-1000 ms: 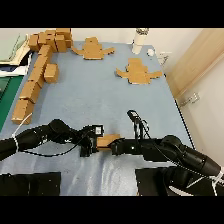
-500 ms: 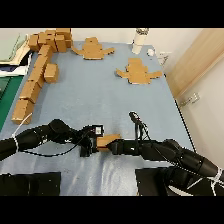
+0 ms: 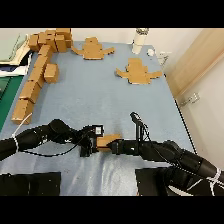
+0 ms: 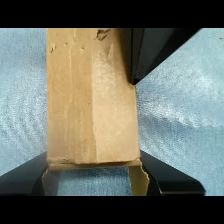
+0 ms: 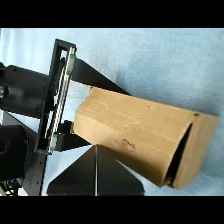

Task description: Fold the box.

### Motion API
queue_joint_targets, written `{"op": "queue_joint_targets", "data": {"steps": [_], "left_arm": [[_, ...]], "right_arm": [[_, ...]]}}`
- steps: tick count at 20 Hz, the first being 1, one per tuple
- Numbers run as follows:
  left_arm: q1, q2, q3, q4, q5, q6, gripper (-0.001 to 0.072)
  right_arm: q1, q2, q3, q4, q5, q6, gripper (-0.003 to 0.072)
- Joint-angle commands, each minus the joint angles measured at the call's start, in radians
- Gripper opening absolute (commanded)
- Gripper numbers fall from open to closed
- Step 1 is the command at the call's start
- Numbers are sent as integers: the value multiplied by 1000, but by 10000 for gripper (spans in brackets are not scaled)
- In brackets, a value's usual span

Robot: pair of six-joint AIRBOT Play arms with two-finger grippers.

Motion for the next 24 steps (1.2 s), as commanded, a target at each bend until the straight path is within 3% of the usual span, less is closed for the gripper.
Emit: {"op": "queue_joint_targets", "data": {"steps": [1, 8, 18, 24], "left_arm": [[0, 0, 1, 0, 0, 0, 521], [0, 0, 1, 0, 0, 0, 520], [0, 0, 1, 0, 0, 0, 520], [0, 0, 1, 0, 0, 0, 520]], "right_arm": [[0, 0, -5, 0, 18, 0, 0], [1, -51, -7, 0, 18, -1, 0], [1, -21, -5, 0, 11, 0, 1], [-89, 81, -6, -109, -141, 64, 1]]}}
